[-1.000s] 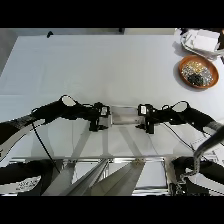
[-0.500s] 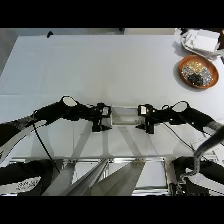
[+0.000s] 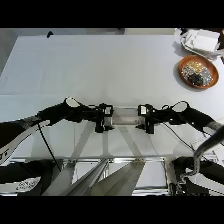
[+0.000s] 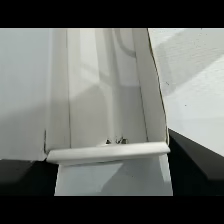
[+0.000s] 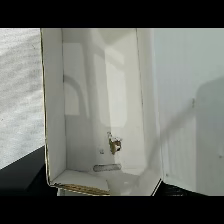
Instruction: Fold the box and place the chain.
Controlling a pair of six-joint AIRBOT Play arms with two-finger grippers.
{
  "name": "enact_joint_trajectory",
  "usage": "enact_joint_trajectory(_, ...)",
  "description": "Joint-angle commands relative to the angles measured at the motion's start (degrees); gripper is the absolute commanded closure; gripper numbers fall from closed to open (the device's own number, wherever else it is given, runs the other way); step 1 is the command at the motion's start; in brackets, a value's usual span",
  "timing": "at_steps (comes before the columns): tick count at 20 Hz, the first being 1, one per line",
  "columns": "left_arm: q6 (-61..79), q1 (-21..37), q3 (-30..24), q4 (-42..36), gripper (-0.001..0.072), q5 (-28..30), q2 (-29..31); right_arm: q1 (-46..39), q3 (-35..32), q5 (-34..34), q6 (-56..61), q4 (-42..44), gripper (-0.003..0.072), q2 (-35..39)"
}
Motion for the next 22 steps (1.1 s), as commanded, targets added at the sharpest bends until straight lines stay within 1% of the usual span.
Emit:
enact_joint_trajectory(1,0.0,-0.1,0.0,-0.9,0.0177,0.3,-0.3,0.0,0.0,0.0,0.0,0.0,0.0391,0.0)
enact_joint_trajectory(2,0.0,-0.1,0.0,-0.9,0.0231,0.4,-0.3,0.0,0.0,0.0,0.0,0.0,0.0391,0.0)
enact_joint_trajectory(3,0.0,-0.1,0.0,-0.7,0.0261,0.4,-0.4,0.0,0.0,0.0,0.0,0.0,0.0391,0.0)
enact_joint_trajectory(5,0.0,-0.3,0.0,-0.7,0.0448,0.7,-0.3,0.0,0.0,0.0,0.0,0.0,0.0391,0.0)
enact_joint_trajectory(6,-0.2,-0.5,0.0,-0.7,0.0463,1.2,-0.3,0.0,0.0,0.0,0.0,0.0,0.0391,0.0)
enact_joint_trajectory(22,-0.4,-0.9,0.0,-0.7,0.0458,1.6,-0.3,0.0,0.0,0.0,0.0,0.0,0.0391,0.0)
